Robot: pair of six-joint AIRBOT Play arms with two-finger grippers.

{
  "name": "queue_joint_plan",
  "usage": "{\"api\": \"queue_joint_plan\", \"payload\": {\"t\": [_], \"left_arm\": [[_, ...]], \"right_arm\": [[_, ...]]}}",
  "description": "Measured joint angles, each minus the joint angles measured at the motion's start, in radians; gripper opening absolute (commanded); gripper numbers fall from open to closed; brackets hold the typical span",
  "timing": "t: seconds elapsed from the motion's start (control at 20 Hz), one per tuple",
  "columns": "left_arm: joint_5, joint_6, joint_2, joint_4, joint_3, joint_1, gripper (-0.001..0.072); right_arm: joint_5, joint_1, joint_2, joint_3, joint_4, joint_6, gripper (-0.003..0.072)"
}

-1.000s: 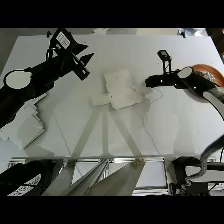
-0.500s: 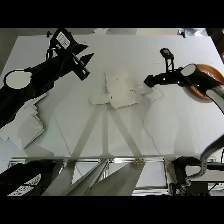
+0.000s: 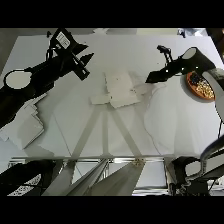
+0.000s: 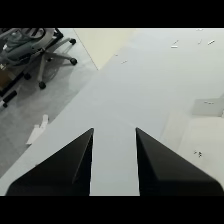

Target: Fold the box and place the chain.

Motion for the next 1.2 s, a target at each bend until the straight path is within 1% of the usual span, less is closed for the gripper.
{"api": "queue_joint_plan", "payload": {"t": [0.05, 0.1, 0.15, 0.2, 0.4, 0.55, 0.85, 1.0, 1.2], "left_arm": [[0.000, 0.000, 0.000, 0.000, 0.000, 0.000, 0.0296], [0.000, 0.000, 0.000, 0.000, 0.000, 0.000, 0.0296], [0.000, 0.000, 0.000, 0.000, 0.000, 0.000, 0.0296], [0.001, 0.000, 0.000, 0.000, 0.000, 0.000, 0.0296], [0.001, 0.000, 0.000, 0.000, 0.000, 0.000, 0.0296], [0.001, 0.000, 0.000, 0.000, 0.000, 0.000, 0.0296], [0.001, 0.000, 0.000, 0.000, 0.000, 0.000, 0.0296], [0.000, 0.000, 0.000, 0.000, 0.000, 0.000, 0.0296], [0.000, 0.000, 0.001, 0.000, 0.000, 0.000, 0.0296]], "right_arm": [[0.029, 0.005, -0.025, 0.018, 0.002, 0.000, 0.0351], [0.055, 0.010, -0.044, 0.029, 0.002, -0.001, 0.0306], [0.072, 0.017, -0.061, 0.039, -0.002, -0.004, 0.0191], [0.084, 0.023, -0.075, 0.045, -0.011, -0.010, 0.0000], [0.117, 0.055, -0.103, 0.064, -0.013, -0.085, 0.0006], [0.111, 0.069, -0.094, 0.080, 0.040, -0.138, 0.0004], [-0.015, 0.062, 0.028, 0.089, 0.114, -0.185, 0.0003], [-0.050, 0.041, 0.095, 0.079, 0.152, -0.197, 0.0002], [-0.101, 0.021, 0.176, 0.004, 0.171, -0.209, 0.0002]]}}
